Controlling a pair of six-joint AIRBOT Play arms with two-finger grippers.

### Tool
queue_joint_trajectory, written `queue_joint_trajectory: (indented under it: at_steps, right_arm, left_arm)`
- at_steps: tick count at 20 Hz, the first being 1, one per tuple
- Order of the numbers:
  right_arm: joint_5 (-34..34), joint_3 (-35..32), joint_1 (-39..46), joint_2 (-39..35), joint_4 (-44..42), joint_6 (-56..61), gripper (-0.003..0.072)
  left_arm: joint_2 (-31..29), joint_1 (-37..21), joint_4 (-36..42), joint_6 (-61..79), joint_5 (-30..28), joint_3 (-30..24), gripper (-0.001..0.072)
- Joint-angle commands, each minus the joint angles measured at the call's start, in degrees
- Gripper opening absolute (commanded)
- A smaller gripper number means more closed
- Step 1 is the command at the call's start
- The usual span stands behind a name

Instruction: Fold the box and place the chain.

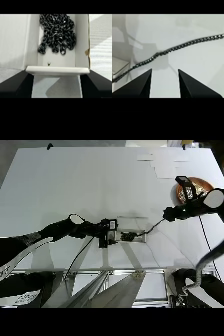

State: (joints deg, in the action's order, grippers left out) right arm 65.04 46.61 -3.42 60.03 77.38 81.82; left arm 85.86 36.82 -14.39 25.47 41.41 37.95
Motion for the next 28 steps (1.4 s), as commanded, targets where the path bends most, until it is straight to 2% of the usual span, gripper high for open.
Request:
queue_joint_trajectory:
  at_steps: [1, 5, 7, 11, 12, 14, 22, 25, 28]
  right_arm:
    - [-1.68, -0.68, 0.17, 5.81, 1.97, 3.78, 0.0387]
    - [-4.70, -0.68, -3.98, 10.32, 2.14, 7.50, 0.0378]
    - [-5.70, -0.68, -6.73, 12.09, 2.75, 8.83, 0.0320]
    - [-5.99, -0.68, -10.67, 14.40, 7.45, 13.68, 0.0318]
    - [-6.01, -0.66, -10.99, 14.38, 8.13, 14.19, 0.0317]
    - [-5.99, -0.68, -11.04, 14.40, 8.15, 14.23, 0.0262]
    - [-6.08, -0.68, -11.04, 18.21, 8.31, 15.91, 0.0257]
    - [-5.92, -0.66, -11.04, 18.16, 8.33, 15.41, 0.0019]
    - [-3.52, -0.66, -11.04, 16.83, 8.31, 12.83, 0.0019]
  left_arm:
    - [-0.04, 0.00, 0.00, 0.00, -0.02, -0.02, 0.0206]
    - [-0.04, 0.00, 0.00, 0.02, -0.04, -0.02, 0.0206]
    - [-0.04, 0.00, 0.00, 0.00, -0.02, -0.02, 0.0206]
    - [-0.04, 0.00, 0.00, 0.00, -0.02, -0.02, 0.0206]
    - [-0.04, 0.00, 0.00, 0.02, -0.02, -0.02, 0.0206]
    - [-0.04, 0.00, 0.00, 0.02, -0.02, -0.02, 0.0206]
    - [-0.04, 0.00, 0.00, 0.00, -0.02, -0.02, 0.0206]
    - [-0.04, 0.00, 0.00, 0.02, -0.02, -0.02, 0.0206]
    - [-0.04, 0.00, 0.00, 0.02, -0.04, -0.02, 0.0206]
